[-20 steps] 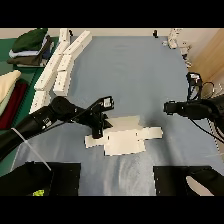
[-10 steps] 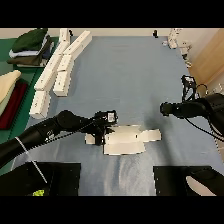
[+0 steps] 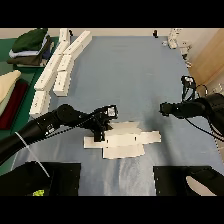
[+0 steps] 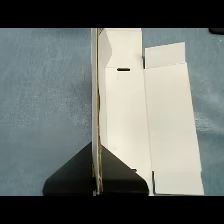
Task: Fold the box.
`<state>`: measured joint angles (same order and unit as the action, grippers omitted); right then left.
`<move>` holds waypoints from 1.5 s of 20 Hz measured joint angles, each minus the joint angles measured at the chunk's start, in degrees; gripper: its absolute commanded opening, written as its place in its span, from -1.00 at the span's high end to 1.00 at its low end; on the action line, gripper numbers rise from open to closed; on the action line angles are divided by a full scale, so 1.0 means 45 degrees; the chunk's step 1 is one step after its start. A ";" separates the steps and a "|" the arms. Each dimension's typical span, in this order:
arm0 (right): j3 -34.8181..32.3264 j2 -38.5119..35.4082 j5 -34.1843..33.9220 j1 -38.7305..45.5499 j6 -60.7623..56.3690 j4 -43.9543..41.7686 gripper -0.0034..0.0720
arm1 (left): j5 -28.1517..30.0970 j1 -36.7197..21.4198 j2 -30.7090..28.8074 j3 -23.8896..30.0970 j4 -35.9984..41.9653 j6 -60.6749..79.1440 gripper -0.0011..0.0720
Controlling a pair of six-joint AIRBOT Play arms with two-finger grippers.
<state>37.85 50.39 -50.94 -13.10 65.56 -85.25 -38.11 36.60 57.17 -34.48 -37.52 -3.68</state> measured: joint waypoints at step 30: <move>0.0005 0.0000 -0.0015 0.0000 0.0000 -0.0476 -0.22 | -0.2511 -0.0102 0.1268 -0.0107 0.1069 0.0515 0.94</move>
<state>37.87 50.39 -51.00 -13.10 65.56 -87.39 -49.41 36.14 62.87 -34.96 -32.71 -1.37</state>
